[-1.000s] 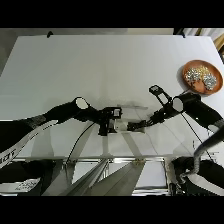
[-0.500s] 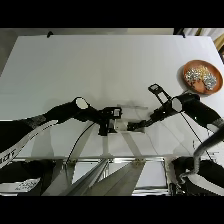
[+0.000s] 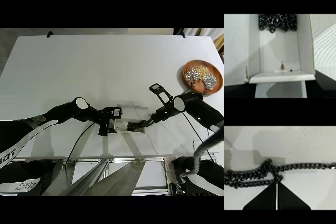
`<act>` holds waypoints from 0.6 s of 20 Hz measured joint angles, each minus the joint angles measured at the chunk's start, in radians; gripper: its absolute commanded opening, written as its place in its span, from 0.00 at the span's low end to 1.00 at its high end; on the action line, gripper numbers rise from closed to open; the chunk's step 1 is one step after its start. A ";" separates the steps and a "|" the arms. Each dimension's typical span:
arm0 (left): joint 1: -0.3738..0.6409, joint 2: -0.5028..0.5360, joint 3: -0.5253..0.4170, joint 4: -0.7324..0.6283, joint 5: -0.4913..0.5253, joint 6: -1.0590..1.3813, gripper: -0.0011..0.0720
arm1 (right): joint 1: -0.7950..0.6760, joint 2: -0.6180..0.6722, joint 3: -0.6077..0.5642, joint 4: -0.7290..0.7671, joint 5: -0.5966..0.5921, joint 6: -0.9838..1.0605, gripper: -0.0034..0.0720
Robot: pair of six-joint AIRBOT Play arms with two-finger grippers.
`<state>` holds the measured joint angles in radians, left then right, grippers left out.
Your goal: Fold the box and place the chain.
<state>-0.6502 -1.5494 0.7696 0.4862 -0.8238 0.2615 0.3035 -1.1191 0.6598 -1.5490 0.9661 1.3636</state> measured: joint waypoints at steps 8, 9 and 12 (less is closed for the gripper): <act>0.000 0.000 0.000 0.000 0.000 0.000 0.56 | 0.000 0.254 0.026 -0.003 0.118 -0.001 0.33; 0.000 0.000 0.000 0.000 0.000 0.000 0.56 | 0.000 0.262 0.024 -0.003 0.122 -0.003 0.33; 0.000 0.000 0.000 0.000 0.000 0.000 0.56 | 0.000 0.217 0.013 -0.003 0.121 -0.011 0.36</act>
<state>-0.6502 -1.5494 0.7696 0.4862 -0.8238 0.2615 0.3031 -0.9020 0.6727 -1.5517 1.0874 1.3525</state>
